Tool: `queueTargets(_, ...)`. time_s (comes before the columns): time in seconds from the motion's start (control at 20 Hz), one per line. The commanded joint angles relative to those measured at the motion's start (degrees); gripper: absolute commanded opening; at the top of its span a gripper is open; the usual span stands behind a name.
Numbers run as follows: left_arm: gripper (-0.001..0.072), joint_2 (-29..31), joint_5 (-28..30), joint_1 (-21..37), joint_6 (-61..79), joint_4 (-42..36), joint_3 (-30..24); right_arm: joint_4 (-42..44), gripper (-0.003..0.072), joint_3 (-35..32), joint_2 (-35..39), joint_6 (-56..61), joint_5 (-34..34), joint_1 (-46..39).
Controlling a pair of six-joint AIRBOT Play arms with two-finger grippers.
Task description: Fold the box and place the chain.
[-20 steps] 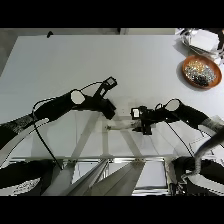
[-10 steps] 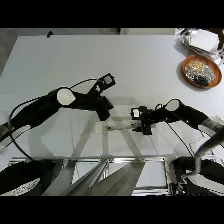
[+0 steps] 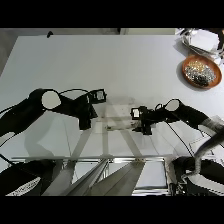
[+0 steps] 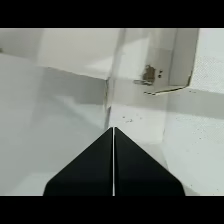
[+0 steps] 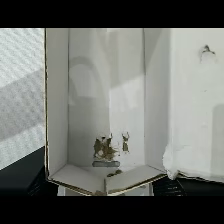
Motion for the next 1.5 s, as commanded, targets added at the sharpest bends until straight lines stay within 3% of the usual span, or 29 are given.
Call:
queueTargets(0.0, 0.0005, -0.90, 5.62, 0.24, 8.33, -5.57, -4.92, 0.02, 0.0283, 0.00, 0.04, 0.02, 0.02, 0.00)
queueTargets(0.2, 0.0019, -5.14, 6.05, 0.24, 9.20, -5.40, -5.42, 0.02, 0.0283, 0.00, 0.04, 0.02, 0.02, 0.00)
queueTargets(0.45, 0.0277, -8.50, 12.00, 0.22, 9.22, -4.07, -5.42, 0.02, 0.0283, 0.00, 0.04, 0.02, 0.02, 0.00)
queueTargets(0.7, 0.0297, -10.29, 17.94, -1.46, 9.42, -3.96, -5.44, 0.02, 0.0283, 0.00, 0.04, 0.02, 0.02, 0.00)
queueTargets(0.8, 0.0387, -11.72, 18.25, -2.73, 11.93, -4.00, -5.44, 0.02, 0.0283, 0.00, 0.02, 0.02, 0.02, 0.00)
queueTargets(1.3, 0.0396, -11.91, 18.67, -3.69, 14.56, -3.76, -5.44, 0.02, 0.0283, 0.00, 0.02, 0.02, 0.02, 0.00)
queueTargets(1.45, 0.0360, -9.94, 16.85, -3.67, 17.86, -3.78, -5.44, 0.02, 0.0283, 0.00, 0.04, 0.02, 0.02, 0.00)
